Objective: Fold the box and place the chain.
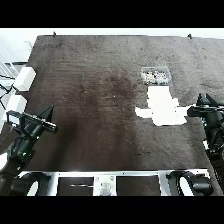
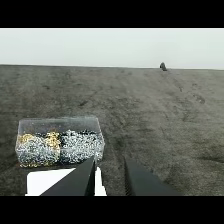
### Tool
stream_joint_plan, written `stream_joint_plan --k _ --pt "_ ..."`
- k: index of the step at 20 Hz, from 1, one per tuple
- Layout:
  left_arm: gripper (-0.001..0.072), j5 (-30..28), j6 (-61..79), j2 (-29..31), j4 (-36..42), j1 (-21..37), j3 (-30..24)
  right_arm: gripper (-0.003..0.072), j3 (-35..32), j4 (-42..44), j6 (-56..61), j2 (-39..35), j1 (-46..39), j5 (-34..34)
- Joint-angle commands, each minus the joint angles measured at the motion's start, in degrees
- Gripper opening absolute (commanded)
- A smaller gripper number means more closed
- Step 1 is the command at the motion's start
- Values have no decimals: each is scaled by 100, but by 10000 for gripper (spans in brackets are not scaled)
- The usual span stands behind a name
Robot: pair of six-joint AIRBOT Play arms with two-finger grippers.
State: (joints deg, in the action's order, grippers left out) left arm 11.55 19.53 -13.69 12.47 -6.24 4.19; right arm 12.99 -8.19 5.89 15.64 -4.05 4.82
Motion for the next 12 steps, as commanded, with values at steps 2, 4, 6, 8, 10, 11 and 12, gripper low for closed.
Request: stream_joint_plan --k 2,4,6,8,10,11,12 --pt "21 0 2 4 -2 -2 -2 220 0 4 72 -2 4 -39" --pt "21 -2 2 4 -2 -2 -2 220 0 4 74 -2 4 -39" --pt "21 -2 2 4 -2 -2 -2 402 24 4 74 -15 4 -42" --pt "21 -2 2 4 -2 -2 -2 574 151 2 50 0 2 -39" --pt "21 -2 2 4 -2 -2 -2 573 428 37 66 234 -7 -35" --pt "21 -2 2 4 -2 -2 -2 573 629 153 179 520 -59 -37" --pt "21 -2 2 4 -2 -2 -2 573 844 345 271 859 -153 -39"
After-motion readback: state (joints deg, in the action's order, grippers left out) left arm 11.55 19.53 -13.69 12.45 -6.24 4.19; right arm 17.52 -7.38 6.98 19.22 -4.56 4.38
